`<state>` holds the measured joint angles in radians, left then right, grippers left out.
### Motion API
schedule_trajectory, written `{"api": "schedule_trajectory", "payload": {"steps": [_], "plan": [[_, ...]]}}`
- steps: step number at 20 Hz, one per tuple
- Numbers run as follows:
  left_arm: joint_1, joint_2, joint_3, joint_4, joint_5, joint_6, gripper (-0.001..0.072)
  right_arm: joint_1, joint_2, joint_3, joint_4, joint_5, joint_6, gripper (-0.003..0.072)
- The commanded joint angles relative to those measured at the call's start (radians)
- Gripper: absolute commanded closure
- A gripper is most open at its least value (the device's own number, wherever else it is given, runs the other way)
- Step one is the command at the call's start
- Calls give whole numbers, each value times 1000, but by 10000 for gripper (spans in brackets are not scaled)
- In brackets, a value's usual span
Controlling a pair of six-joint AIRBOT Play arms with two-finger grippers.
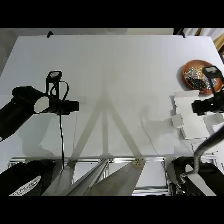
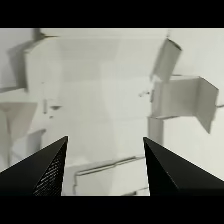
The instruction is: Fold the box and place the chain.
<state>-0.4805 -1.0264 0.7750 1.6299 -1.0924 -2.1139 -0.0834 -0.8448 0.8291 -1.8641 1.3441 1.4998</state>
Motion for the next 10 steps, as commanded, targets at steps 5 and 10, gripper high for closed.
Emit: {"api": "schedule_trajectory", "payload": {"steps": [5, 10], "plan": [[0, 0, 0, 0, 0, 0, 699, -371, -103, 8, -51, -105, -173, 163], [0, 0, 0, 0, 0, 0, 699, -380, -217, 8, -119, -161, -197, 163]]}}
